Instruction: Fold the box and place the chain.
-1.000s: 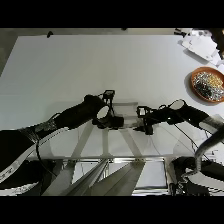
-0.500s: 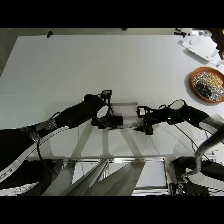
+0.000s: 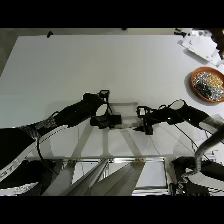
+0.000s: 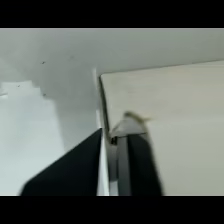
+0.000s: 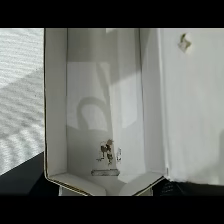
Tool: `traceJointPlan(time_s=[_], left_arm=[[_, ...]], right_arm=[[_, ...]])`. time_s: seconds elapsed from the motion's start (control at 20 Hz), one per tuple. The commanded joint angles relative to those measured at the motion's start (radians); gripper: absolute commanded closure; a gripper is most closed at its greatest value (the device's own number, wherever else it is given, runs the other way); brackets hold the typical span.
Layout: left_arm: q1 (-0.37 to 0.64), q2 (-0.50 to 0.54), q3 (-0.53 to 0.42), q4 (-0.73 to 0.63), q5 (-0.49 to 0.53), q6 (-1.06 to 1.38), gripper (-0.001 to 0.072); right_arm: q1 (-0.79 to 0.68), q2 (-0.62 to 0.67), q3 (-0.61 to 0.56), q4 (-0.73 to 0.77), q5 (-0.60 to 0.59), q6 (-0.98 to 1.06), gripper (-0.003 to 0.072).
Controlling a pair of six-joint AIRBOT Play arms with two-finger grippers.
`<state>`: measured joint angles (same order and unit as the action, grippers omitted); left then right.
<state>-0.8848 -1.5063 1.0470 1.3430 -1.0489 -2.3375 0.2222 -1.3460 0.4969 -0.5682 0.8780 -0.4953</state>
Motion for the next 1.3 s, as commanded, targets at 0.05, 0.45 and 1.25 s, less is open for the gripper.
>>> traceJointPlan(time_s=[0.05, 0.45, 1.25], left_arm=[[0.001, -0.002, 0.001, 0.003, 0.016, -0.001, 0.0408], [-0.008, -0.037, 0.0, 0.028, 0.012, 0.0, 0.0449], [-0.017, -0.055, 0.0, 0.027, -0.01, 0.026, 0.0706]], right_arm=[[0.0, 0.0, 0.001, 0.0, 0.0, 0.0, 0.028], [0.0, 0.0, 0.001, 0.0, 0.0, 0.0, 0.028], [0.0, 0.0, 0.001, 0.0, 0.0, 0.0, 0.028]])
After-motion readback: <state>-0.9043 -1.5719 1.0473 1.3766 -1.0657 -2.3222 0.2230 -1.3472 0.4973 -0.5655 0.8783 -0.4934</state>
